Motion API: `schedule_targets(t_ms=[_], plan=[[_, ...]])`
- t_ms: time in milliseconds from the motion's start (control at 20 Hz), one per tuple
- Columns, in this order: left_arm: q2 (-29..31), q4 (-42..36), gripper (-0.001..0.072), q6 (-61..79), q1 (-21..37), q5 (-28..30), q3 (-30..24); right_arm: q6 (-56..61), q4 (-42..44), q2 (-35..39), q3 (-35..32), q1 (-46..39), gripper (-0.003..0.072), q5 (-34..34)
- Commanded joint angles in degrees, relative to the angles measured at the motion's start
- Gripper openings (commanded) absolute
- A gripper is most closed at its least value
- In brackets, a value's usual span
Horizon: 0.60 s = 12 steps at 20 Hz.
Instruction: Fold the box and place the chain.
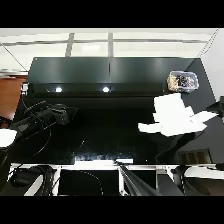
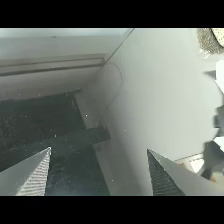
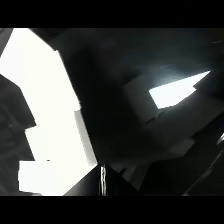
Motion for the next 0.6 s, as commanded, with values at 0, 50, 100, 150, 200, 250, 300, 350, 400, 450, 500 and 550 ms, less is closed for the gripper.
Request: schedule_targets(t_ms=[0, 50, 100, 150, 200, 250, 300, 350, 400, 450, 500, 550], plan=[[0.0, 0.02, 0.0704, 0.04, -0.02, 0.02, 0.0, 3.45, 0.13, 7.91, -7.5, 8.33, 0.0012, -3.06], [0.0, 0.02, 0.0703, 0.04, -0.02, 0.07, 0.0, 5.6, 0.15, 10.71, -9.94, 11.39, 0.0011, -5.95], [0.0, 0.0, 0.0703, 0.02, -0.04, -0.33, 0.0, 7.93, 0.17, 13.55, -12.13, 14.49, 0.0012, -10.21], [0.0, -0.2, 0.0703, 0.02, -0.04, -0.81, -0.02, 8.83, 0.79, 16.87, -14.53, 18.27, 0.0011, -15.04], [0.0, -0.59, 0.0703, 0.02, -0.04, -0.94, 0.0, 8.79, 2.43, 19.89, -16.74, 21.88, 0.0012, -19.1], [0.0, -1.53, 0.0703, 0.04, -0.04, -0.92, 0.0, 8.52, 4.61, 22.75, -18.82, 25.75, 0.0012, -22.86], [0.0, -1.7, 0.0703, 0.04, -0.04, -0.92, 0.0, 7.98, 6.82, 25.11, -20.48, 29.33, 0.0012, -26.1], [0.0, -1.66, 0.0703, 0.04, -0.04, -0.94, 0.0, 7.5, 9.07, 27.32, -21.99, 33.09, 0.0012, -29.31], [0.0, -1.66, 0.0703, 0.04, -0.04, -0.94, 0.0, 6.6, 10.93, 29.2, -23.08, 36.63, 0.0012, -31.8], [0.0, -1.66, 0.0703, 0.02, -0.04, -0.94, 0.0, 6.01, 12.57, 30.86, -23.98, 40.04, 0.0012, -33.99], [0.0, -1.66, 0.0703, 0.04, -0.04, -1.05, 0.0, 4.96, 14.43, 32.72, -25.03, 43.47, 0.0011, -36.57], [0.0, -1.68, 0.0703, 0.02, -0.04, -1.57, 0.0, 4.02, 15.41, 34.77, -26.32, 47.25, 0.0012, -39.58]])
